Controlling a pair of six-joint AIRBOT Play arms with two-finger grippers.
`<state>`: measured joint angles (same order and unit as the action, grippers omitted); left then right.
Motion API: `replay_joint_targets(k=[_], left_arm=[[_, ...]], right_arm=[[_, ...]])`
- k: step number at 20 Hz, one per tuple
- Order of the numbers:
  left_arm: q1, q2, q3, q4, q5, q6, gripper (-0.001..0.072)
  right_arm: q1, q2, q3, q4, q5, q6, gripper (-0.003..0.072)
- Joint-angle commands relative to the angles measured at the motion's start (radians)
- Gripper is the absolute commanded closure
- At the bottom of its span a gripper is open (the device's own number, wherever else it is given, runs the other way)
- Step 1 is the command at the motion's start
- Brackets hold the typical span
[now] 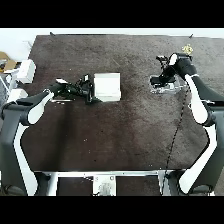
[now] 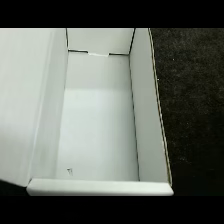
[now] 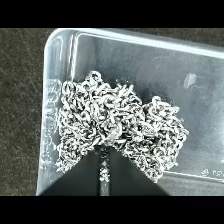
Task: Fold the box and place the chain.
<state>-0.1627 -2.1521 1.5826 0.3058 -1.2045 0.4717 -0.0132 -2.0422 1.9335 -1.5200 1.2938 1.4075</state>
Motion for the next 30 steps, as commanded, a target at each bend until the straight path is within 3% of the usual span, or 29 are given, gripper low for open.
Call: replay_joint_targets(k=[1,9,10,11,13,18,26,30], left_arm=[[-0.001,0.0,0.0,0.0,0.0,0.0,0.0435],[-0.001,0.0,0.0,0.0,0.0,0.0,0.0435],[-0.001,0.0,0.0,0.0,0.0,0.0,0.0435],[-0.001,0.0,0.0,0.0,0.0,0.0,0.0435],[-0.001,0.0,0.0,0.0,0.0,0.0,0.0435],[-0.001,0.0,0.0,0.0,0.0,0.0,0.0434],[-0.001,0.0,0.0,0.0,0.0,0.0,0.0434],[-0.001,0.0,0.0,0.0,0.0,0.0,0.0434]], right_arm=[[0.0,0.009,0.001,0.003,-0.017,0.002,0.0684],[0.0,0.135,0.001,0.003,-0.049,0.003,0.0684],[0.0,0.138,0.001,0.003,-0.048,0.01,0.0582],[0.0,0.133,0.0,0.003,-0.049,0.01,0.0415],[0.0,0.107,0.0,0.005,-0.049,0.01,0.0488],[0.0,0.039,0.0,0.051,-0.021,0.01,0.0479],[-0.003,0.016,-0.002,-0.008,-0.035,0.029,0.0479],[-0.003,-0.008,-0.002,0.051,-0.066,0.028,0.0482]])
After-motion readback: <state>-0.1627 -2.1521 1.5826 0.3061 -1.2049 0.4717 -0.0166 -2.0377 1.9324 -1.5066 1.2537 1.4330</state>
